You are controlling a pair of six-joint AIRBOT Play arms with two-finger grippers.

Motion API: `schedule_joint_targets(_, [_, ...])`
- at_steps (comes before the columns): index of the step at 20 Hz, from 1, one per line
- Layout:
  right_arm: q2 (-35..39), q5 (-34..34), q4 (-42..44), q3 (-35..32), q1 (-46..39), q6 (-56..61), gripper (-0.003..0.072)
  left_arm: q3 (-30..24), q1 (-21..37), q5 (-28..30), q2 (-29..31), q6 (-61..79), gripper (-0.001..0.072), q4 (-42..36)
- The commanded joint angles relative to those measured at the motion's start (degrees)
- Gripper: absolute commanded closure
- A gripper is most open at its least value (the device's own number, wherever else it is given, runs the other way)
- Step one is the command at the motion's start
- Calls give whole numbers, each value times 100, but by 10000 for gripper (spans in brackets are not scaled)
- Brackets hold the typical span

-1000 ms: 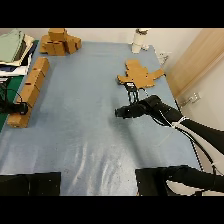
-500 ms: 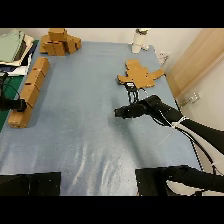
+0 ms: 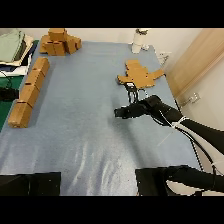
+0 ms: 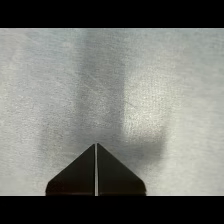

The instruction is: Fold the box.

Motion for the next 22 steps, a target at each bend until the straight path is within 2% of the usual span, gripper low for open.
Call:
schedule_joint_targets(1, [-17, -138, 232, 55, 2, -7, 666, 116, -448, -487, 146, -72, 701, -551])
schedule_joint_targets(4, [-256, -581, 238, 474, 2, -7, 666, 116, -1679, -643, 4, -422, 702, -533])
schedule_joint_targets(7, [-625, -844, 363, 1075, 2, -22, 666, 116, -2966, -356, -352, -1043, 701, -533])
schedule_joint_targets(11, [-918, -992, 817, 1550, 13, -26, 666, 116, -3980, -107, -879, -1458, 701, -533])
schedule_joint_targets(15, [-918, -1296, 872, 1547, 9, -20, 666, 116, -4374, 35, -992, -1412, 698, -551])
schedule_joint_targets(22, [-916, -1342, 872, 1547, 7, -20, 666, 116, -4406, 2, -992, -1410, 698, -579])
